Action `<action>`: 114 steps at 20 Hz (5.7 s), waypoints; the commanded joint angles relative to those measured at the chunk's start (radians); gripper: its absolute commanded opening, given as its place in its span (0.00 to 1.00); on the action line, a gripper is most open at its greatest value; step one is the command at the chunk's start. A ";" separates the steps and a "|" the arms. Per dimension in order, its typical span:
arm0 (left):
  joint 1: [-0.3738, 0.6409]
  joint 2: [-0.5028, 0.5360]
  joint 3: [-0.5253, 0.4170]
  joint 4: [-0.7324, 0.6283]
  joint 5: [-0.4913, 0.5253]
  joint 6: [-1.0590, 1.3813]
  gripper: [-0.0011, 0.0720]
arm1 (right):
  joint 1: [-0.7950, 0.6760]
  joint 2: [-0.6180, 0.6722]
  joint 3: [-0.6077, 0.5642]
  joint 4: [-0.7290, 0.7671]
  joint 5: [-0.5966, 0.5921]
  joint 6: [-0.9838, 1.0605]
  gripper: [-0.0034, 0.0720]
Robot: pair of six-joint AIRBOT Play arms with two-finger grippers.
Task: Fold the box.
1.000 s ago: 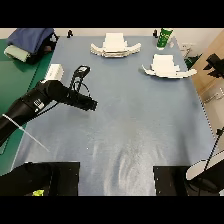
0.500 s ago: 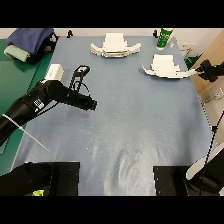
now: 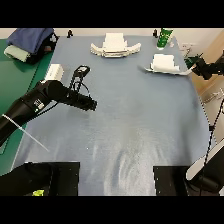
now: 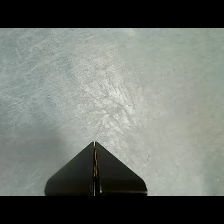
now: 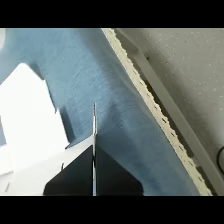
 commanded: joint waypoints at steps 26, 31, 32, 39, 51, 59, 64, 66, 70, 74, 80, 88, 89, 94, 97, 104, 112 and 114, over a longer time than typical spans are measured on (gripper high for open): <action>0.000 0.001 0.000 0.000 0.000 0.000 0.03 | 0.369 1.415 -1.576 -0.005 -0.022 0.089 0.04; 0.000 0.001 0.000 0.000 0.000 0.000 0.03 | 0.367 1.513 -1.674 -0.067 -0.107 0.095 0.47; 0.000 0.001 0.000 0.000 0.000 0.000 0.03 | 0.364 1.495 -1.667 -0.087 -0.130 0.095 0.47; 0.000 0.001 0.000 0.000 0.000 0.000 0.03 | 0.357 1.209 -1.400 -0.228 -0.245 0.017 0.47; 0.000 0.001 0.000 -0.001 0.008 0.000 0.03 | 0.358 0.703 -1.109 -0.198 -0.540 -0.254 0.43; 0.000 0.001 0.000 -0.012 0.020 0.000 0.03 | 0.366 0.708 -1.131 -0.064 -0.576 -0.308 0.20; 0.009 0.001 0.001 -0.072 0.031 -0.043 0.03 | 0.401 0.829 -1.342 0.095 -0.427 -0.327 0.04; 0.040 0.001 0.011 -0.072 0.021 -0.089 0.04 | 0.460 0.963 -1.482 0.092 -0.296 -0.327 0.04; 0.151 0.000 0.038 -0.137 -0.051 -0.075 0.71 | 0.604 1.234 -1.674 0.092 -0.105 -0.343 0.04; 0.183 -0.037 0.036 -0.154 -0.197 0.024 0.71 | 0.695 1.483 -1.784 0.083 -0.039 -0.315 0.04; 0.183 -0.178 0.022 -0.434 -0.316 0.348 0.71 | 0.697 1.565 -1.811 0.070 -0.041 -0.252 0.04; 0.183 -0.387 0.025 -0.645 -0.405 0.698 0.70 | 0.697 1.563 -1.811 0.069 -0.042 -0.252 0.04; 0.182 -0.403 0.028 -0.672 -0.406 0.729 0.70 | 0.697 1.561 -1.811 0.066 -0.042 -0.252 0.04; 0.179 -0.475 0.063 -0.689 -0.467 0.835 0.50 | 0.697 1.548 -1.811 0.066 -0.042 -0.252 0.04; 0.176 -0.482 0.080 -0.689 -0.476 0.850 0.50 | 0.697 1.533 -1.811 0.066 -0.042 -0.247 0.04; 0.168 -0.482 0.082 -0.655 -0.492 0.919 0.16 | 0.697 1.511 -1.811 0.066 -0.038 -0.247 0.04; 0.162 -0.482 0.082 -0.663 -0.502 0.917 0.18 | 0.697 1.511 -1.811 0.066 -0.023 -0.247 0.04; 0.162 -0.482 0.082 -0.662 -0.503 0.917 0.18 | 0.697 1.511 -1.811 0.066 -0.018 -0.247 0.04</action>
